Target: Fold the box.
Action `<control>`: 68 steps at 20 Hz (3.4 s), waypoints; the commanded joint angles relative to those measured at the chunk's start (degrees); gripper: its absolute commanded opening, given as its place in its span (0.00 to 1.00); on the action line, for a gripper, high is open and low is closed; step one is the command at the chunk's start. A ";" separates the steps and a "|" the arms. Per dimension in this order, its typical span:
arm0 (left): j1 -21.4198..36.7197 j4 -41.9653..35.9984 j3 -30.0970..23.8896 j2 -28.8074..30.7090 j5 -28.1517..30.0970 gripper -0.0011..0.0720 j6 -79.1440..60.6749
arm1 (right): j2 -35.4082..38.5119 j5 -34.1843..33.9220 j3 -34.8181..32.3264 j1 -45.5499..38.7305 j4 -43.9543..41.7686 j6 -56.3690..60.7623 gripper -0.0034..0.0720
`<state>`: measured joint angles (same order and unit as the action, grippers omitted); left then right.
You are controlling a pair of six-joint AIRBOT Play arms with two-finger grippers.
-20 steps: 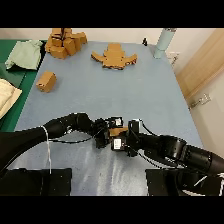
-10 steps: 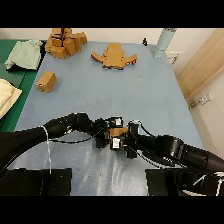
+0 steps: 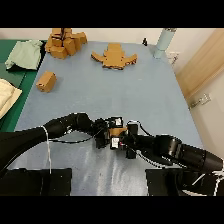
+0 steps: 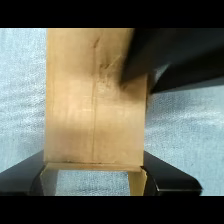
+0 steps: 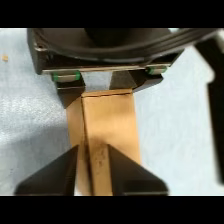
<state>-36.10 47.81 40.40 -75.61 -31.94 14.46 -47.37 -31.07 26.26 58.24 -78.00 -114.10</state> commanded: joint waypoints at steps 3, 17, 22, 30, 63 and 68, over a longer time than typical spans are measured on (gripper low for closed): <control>0.00 0.00 0.02 -0.04 0.02 0.53 -0.02 | 0.39 0.44 0.09 0.07 0.04 0.07 0.47; 0.00 0.00 0.02 -0.04 0.02 0.53 -0.02 | 4.11 -2.86 0.04 -0.61 1.33 0.11 0.06; 0.00 0.00 0.02 -0.04 0.02 0.53 -0.02 | 1.60 -2.69 0.07 -0.66 1.25 0.13 0.06; 0.00 0.00 0.02 -0.04 0.02 0.53 -0.02 | 1.62 -2.01 0.09 -0.66 1.25 0.13 0.06; 0.02 0.07 0.02 -0.04 0.20 0.53 -0.13 | 8.96 -25.16 1.95 -12.59 9.29 63.52 0.06; 0.02 0.00 0.02 -0.04 3.45 0.53 -4.48 | 5.27 -25.20 2.16 -21.16 -1.38 65.26 0.06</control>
<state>-36.10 47.64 40.38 -75.61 -30.70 11.68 -40.42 -55.20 28.32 41.08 -74.17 -54.33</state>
